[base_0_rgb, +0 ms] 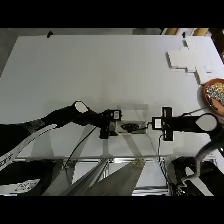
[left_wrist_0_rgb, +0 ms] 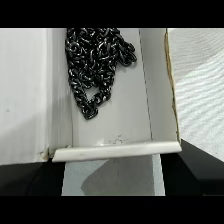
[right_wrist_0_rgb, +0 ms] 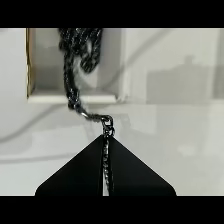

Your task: Fold the box and place the chain.

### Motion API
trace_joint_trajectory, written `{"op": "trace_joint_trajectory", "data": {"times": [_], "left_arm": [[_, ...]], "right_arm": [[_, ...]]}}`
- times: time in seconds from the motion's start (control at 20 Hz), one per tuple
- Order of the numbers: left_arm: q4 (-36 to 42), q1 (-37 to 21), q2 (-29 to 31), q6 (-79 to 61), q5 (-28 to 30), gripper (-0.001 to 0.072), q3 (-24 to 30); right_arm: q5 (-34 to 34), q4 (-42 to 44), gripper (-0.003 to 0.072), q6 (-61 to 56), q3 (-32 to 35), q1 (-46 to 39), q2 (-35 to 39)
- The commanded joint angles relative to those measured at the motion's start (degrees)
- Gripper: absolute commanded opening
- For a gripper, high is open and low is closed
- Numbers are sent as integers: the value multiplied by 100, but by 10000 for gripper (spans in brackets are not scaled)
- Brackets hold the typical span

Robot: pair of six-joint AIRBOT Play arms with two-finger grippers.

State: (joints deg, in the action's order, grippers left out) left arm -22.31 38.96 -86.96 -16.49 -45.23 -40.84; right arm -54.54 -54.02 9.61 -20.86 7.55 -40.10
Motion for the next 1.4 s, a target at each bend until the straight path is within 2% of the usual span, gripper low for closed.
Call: {"op": "trace_joint_trajectory", "data": {"times": [0.0, 0.2, 0.4, 0.7, 0.75, 0.85, 0.95, 1.15, 1.25, 1.35], "left_arm": [[-2, -7, 2, 0, 0, 289, 2], [-2, -4, 2, 0, 0, 289, 2], [-2, -4, 2, 0, 0, 289, 2], [0, -4, 2, 0, 0, 289, 2], [0, -4, 2, 0, 0, 289, 2], [-2, -4, 2, 0, 0, 289, 2], [0, -4, 2, 0, 2, 289, 2], [-2, -4, 2, 0, 0, 289, 2], [-2, -4, 2, 0, 0, 289, 2], [-2, -4, 2, 0, 0, 289, 2]], "right_arm": [[-367, 1180, 21, -52, -4, 9, 730], [-308, 2111, 21, -7, -4, 387, 739], [380, 2155, 21, -11, -4, 1158, 588], [1213, 2153, 22, -9, -4, 2057, -337], [1303, 2153, 37, -9, -4, 2131, -468], [1497, 2028, 188, 0, -35, 2111, -535], [1279, 1419, 205, -11, -240, 1926, -474], [186, 820, 203, -85, -839, 1054, -280], [-96, 525, 203, -542, -949, 479, -195], [-378, -133, 202, -1051, -949, -59, -188]]}}
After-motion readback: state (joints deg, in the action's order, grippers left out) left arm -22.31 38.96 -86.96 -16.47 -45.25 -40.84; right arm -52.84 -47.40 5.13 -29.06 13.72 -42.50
